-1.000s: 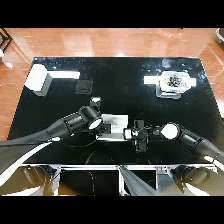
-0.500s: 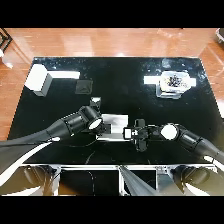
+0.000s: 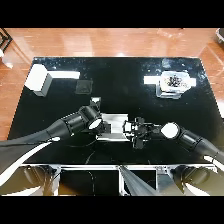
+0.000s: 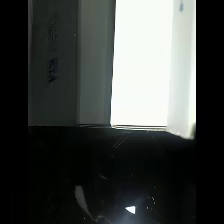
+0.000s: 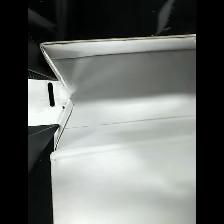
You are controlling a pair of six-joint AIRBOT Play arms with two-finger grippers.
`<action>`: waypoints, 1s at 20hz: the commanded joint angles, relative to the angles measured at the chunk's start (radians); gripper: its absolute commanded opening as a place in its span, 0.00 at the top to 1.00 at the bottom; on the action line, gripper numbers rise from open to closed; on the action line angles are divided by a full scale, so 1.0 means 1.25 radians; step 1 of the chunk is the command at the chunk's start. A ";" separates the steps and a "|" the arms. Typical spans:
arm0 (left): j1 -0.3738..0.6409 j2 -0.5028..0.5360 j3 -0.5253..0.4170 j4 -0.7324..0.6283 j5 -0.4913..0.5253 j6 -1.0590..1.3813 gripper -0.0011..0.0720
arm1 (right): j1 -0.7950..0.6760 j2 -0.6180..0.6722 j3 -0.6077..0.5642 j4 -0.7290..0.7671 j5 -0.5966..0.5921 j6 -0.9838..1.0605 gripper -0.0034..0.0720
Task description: Fold the box and place the chain.
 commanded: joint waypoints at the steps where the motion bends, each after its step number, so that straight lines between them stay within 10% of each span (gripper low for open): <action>1: 0.000 -0.001 -0.001 -0.001 0.006 0.000 0.96 | 0.000 -0.007 0.001 0.040 -0.001 0.000 0.55; 5: 0.000 -0.002 -0.001 -0.003 0.009 0.000 0.96 | 0.001 -0.017 0.001 0.088 -0.001 -0.006 0.74; 12: 0.000 -0.002 -0.001 -0.003 0.008 0.000 0.96 | 0.000 -0.026 0.000 0.087 -0.005 -0.012 0.74; 14: 0.000 -0.002 -0.001 -0.007 0.008 0.000 0.96 | 0.000 -0.027 0.000 0.087 -0.005 -0.012 0.45; 20: 0.000 -0.002 -0.001 -0.012 0.008 0.000 0.96 | 0.000 -0.027 0.000 0.086 -0.009 -0.013 0.45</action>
